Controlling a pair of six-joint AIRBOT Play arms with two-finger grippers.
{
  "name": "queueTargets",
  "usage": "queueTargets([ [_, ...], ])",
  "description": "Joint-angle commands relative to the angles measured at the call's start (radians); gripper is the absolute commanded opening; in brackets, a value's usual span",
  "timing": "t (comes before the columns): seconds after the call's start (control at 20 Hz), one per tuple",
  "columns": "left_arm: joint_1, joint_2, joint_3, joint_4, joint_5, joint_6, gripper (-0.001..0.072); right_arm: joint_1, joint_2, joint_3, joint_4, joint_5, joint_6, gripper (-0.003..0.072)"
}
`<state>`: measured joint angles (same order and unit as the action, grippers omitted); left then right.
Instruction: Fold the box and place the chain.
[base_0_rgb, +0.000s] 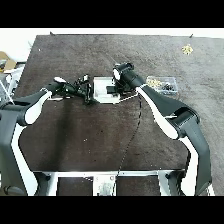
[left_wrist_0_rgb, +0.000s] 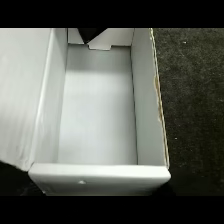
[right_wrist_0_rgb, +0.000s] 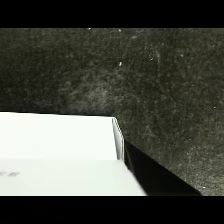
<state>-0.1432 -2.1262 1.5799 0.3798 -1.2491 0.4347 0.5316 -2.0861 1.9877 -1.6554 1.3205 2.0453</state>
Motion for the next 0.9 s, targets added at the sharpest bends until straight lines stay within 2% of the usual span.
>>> queueTargets([
  [0.0,0.001,0.001,0.0,0.001,0.0,0.0,0.0164,-0.009,-0.002,0.002,-0.006,0.009,0.01,0.0275],
  [0.1,0.001,0.001,0.0,0.001,0.0,0.0,0.0164,-0.013,-0.002,0.002,-0.006,0.007,0.01,0.0197],
  [0.35,0.001,0.001,0.0,0.001,0.0,0.0,0.0164,-0.014,-0.003,0.0,-0.012,0.0,0.01,0.0196],
  [0.4,0.001,0.001,0.0,0.001,0.0,0.0,0.0164,-0.014,-0.005,0.0,-0.011,-0.001,0.008,0.0166],
  [0.45,0.001,0.001,0.0,0.001,0.0,0.0,0.0164,-0.014,-0.004,-0.008,-0.008,-0.009,0.008,0.0036],
  [0.55,0.001,0.001,0.0,0.001,0.0,0.0,0.0164,-0.013,-0.004,-0.026,0.003,-0.026,0.009,0.0004],
  [0.8,0.001,0.001,0.0,0.001,0.0,0.0,0.0164,-0.013,-0.002,-0.041,0.005,-0.038,0.008,0.0011],
  [0.85,0.001,0.001,0.0,0.001,0.0,0.0,0.0164,-0.013,0.0,-0.04,0.006,-0.047,0.002,0.0123],
])
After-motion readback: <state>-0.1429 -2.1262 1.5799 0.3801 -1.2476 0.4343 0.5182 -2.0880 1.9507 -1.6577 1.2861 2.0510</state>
